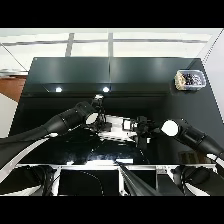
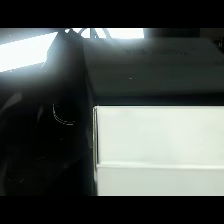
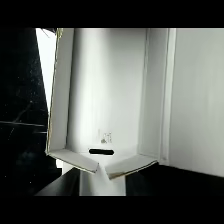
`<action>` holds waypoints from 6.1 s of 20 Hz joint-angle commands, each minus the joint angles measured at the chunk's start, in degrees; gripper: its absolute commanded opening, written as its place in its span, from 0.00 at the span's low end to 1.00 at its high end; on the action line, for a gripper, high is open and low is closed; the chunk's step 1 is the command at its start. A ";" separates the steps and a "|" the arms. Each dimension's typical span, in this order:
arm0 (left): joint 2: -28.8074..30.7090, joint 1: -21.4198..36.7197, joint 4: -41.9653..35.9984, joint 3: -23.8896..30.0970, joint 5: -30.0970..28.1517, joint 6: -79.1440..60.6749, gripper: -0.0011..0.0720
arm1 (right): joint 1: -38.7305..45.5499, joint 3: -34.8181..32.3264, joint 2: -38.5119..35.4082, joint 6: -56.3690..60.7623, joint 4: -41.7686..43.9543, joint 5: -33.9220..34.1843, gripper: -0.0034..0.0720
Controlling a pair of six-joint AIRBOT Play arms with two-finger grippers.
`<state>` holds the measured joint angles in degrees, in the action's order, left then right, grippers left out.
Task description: Fold the box and place the chain.
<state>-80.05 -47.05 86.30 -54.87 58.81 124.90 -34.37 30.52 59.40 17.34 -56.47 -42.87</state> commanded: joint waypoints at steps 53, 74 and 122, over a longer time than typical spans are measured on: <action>-0.02 -0.02 -0.22 0.02 0.42 0.02 0.06 | 39.32 -11.54 -5.07 67.69 11.67 -22.18 0.08; -0.02 -0.02 -0.22 0.02 1.88 0.02 0.06 | 21.38 -2.80 1.84 55.28 26.43 -20.90 0.98; -0.02 -0.02 0.04 0.02 1.73 0.02 0.06 | -13.77 24.59 17.40 121.66 -24.20 -21.94 0.52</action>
<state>-80.07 -47.05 86.30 -54.87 60.53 124.92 -47.20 53.74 74.87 136.99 -79.44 -63.05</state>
